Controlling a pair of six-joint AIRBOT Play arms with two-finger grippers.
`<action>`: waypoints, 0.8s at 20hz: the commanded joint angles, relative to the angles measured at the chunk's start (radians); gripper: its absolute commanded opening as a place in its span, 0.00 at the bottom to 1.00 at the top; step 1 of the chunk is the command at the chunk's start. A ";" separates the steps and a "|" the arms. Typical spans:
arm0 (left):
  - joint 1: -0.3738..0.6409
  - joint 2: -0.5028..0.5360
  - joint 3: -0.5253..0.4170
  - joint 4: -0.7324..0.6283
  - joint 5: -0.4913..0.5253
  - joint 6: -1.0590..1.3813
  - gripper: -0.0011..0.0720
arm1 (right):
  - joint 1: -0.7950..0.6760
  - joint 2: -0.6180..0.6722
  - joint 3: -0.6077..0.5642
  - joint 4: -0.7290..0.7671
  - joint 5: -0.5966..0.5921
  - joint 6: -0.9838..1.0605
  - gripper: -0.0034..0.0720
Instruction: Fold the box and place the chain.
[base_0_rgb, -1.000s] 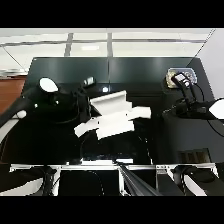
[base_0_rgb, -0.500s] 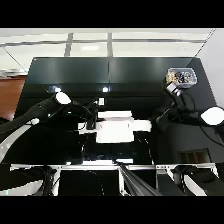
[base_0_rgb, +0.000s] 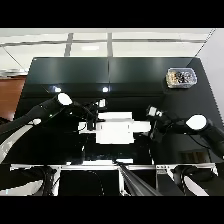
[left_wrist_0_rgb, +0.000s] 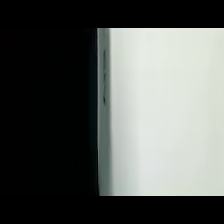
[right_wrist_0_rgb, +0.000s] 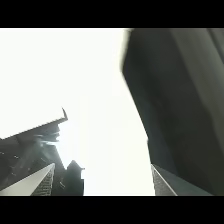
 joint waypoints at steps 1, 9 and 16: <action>0.000 -0.001 0.000 0.000 -0.009 -0.001 0.05 | 0.113 -0.067 -0.005 0.026 -0.035 -0.081 0.98; 0.000 -0.001 0.000 0.000 0.012 -0.002 0.05 | 0.133 -0.097 0.041 -0.052 -0.030 -0.153 0.98; 0.000 -0.002 -0.001 0.001 0.038 -0.001 0.05 | 0.170 -0.111 0.098 -0.057 0.074 -0.154 0.98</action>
